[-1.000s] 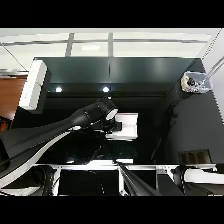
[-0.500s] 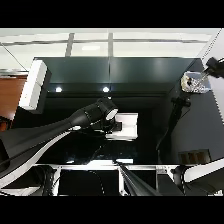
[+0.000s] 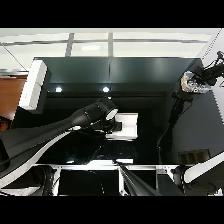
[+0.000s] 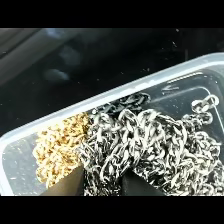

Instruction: Fold the box and place the chain.

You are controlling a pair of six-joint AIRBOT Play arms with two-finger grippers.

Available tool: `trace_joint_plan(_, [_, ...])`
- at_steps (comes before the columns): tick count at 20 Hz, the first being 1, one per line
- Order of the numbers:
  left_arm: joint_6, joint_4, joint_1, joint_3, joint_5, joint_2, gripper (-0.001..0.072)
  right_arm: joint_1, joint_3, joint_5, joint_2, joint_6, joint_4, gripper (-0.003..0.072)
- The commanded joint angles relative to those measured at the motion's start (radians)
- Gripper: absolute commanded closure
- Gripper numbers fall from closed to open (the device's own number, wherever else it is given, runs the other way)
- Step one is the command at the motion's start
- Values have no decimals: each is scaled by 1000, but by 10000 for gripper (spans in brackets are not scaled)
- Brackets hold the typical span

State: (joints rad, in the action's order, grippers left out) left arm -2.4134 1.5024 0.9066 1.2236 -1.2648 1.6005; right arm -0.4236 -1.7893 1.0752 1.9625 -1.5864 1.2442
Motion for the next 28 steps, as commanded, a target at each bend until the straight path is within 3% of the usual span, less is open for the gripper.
trace_joint_plan(1, [0,0,-1,0,0,0,676,-7,0,40,5,0,32,412])
trace_joint_plan(10, [0,0,-1,0,-1,0,676,-19,-1,15,-44,0,31,411])
trace_joint_plan(18, [0,0,-1,0,-1,0,676,-19,0,1,-8,-33,50,415])
trace_joint_plan(19, [0,0,-1,0,-1,0,676,-18,0,-5,2,-34,48,517])
trace_joint_plan(21, [0,0,-1,0,-1,0,676,-12,0,-37,6,-34,47,560])
trace_joint_plan(22, [0,0,-1,0,-1,0,676,-11,-1,-47,3,-34,41,657])
trace_joint_plan(28, [0,0,-1,0,0,0,676,-15,-3,-58,-84,-6,78,673])
